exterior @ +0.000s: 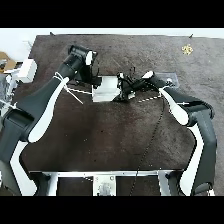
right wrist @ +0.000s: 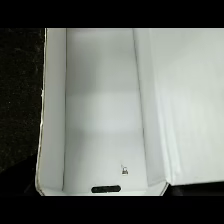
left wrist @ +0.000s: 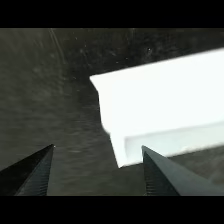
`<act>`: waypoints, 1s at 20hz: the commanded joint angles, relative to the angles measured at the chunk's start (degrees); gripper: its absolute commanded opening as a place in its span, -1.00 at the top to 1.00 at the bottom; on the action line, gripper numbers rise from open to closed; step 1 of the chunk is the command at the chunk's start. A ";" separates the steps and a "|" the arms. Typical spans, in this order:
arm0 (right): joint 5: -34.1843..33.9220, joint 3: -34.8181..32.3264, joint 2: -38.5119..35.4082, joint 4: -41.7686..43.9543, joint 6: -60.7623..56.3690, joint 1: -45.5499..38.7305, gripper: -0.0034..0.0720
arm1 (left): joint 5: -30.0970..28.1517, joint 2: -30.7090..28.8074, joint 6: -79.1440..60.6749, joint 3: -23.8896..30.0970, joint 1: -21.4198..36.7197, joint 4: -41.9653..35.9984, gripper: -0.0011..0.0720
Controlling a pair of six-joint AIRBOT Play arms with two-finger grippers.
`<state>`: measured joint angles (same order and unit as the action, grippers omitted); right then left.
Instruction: Fold the box and place the chain.
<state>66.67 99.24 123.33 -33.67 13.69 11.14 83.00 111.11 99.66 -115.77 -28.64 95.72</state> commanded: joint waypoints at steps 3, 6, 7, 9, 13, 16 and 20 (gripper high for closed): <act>0.02 -0.04 0.02 0.00 -0.02 -0.02 -0.09 | -1.62 -1.81 -20.70 -0.04 0.92 -2.60 -0.70; 0.00 -0.04 0.02 0.00 -0.02 -0.02 -0.09 | -3.91 -1.81 -31.06 -0.04 5.79 -13.38 -0.70; 0.00 -0.02 0.02 0.00 -0.02 -0.02 -0.09 | -4.92 -1.81 -33.79 -0.04 8.17 -17.11 -0.70; 0.00 -0.04 0.02 0.00 -0.02 -0.02 -0.09 | -5.84 -1.81 -41.44 0.20 12.92 -26.01 -0.70; 0.02 -0.02 0.02 0.00 -0.02 -0.02 -0.09 | -4.79 -1.79 -61.22 2.49 22.03 -42.47 -0.68; 0.00 -0.04 0.02 0.00 -0.02 -0.02 -0.10 | -4.92 -1.73 -61.79 2.51 24.81 -43.25 -0.68; -0.02 -0.02 0.02 0.00 -0.02 -0.04 -0.09 | -6.80 -1.68 -67.84 4.07 25.00 -44.17 -0.68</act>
